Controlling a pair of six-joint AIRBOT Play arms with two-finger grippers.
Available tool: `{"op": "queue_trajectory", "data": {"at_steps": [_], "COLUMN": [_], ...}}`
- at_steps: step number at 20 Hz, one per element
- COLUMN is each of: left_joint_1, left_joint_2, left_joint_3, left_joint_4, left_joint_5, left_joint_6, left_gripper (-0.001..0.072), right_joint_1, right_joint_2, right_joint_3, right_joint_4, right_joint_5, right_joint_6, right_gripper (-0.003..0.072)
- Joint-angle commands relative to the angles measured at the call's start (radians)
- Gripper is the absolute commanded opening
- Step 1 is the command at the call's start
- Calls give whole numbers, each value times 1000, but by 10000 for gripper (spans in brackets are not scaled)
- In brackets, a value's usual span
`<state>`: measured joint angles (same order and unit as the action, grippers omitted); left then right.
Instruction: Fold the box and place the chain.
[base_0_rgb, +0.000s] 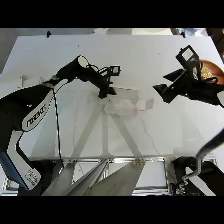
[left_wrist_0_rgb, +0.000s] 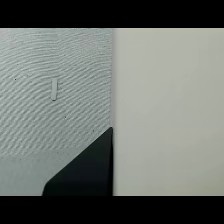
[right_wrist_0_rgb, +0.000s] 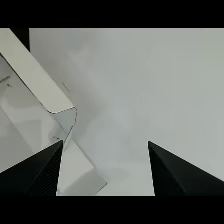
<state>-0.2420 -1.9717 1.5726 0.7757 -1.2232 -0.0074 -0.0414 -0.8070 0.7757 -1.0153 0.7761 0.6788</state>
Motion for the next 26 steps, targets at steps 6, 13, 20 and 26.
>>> {"op": "queue_trajectory", "data": {"at_steps": [6, 13, 20, 26], "left_joint_1": [0, 0, 0, -1], "left_joint_2": [-1, 0, 50, 48], "left_joint_3": [0, 0, 0, 0], "left_joint_4": [-4, -6, -31, -15], "left_joint_5": [63, 99, 106, 93], "left_joint_6": [-108, -131, -34, -34], "left_gripper": [8, 8, 6, 5], "right_joint_1": [0, 0, 0, 0], "right_joint_2": [1, 1, 1, 0], "right_joint_3": [1, 1, 1, 1], "right_joint_4": [48, 48, 48, 48], "right_joint_5": [16, 16, 16, 17], "right_joint_6": [-59, -59, -55, -55], "right_gripper": [593, 592, 590, 576]}}
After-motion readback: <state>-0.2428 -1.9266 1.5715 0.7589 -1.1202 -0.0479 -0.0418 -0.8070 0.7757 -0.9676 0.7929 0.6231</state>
